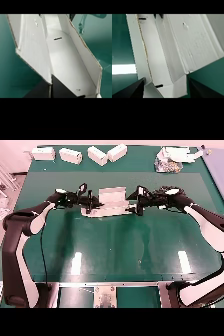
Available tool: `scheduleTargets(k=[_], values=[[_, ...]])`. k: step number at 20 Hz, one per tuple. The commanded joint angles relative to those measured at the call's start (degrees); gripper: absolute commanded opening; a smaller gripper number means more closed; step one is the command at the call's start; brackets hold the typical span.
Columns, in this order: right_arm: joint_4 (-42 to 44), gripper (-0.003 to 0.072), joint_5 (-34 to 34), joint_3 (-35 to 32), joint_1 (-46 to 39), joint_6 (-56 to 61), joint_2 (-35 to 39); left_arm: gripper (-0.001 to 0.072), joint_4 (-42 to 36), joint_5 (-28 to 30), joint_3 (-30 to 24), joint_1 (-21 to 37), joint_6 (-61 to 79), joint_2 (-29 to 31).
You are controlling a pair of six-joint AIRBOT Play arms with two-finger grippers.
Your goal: Fold the box and place the chain.
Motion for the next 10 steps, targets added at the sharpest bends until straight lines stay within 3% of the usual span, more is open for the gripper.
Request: scheduleTargets(k=[1, 6, 10], values=[[-0.26, 0.0617, 2.97, 2.4, -0.26, -0.02, -1.92, 0.0022, -0.02, -0.02, -0.02, -0.02, 0.02, -0.02], [-0.52, 0.0617, 8.9, 3.21, -0.24, 2.64, -3.61, 0.0022, -0.02, -0.02, -0.02, -0.02, 0.02, -0.02], [-2.67, 0.0617, 8.46, 2.25, 0.13, 4.57, -3.78, 0.0022, -0.02, -0.02, -0.02, -0.02, 0.02, -0.02]])
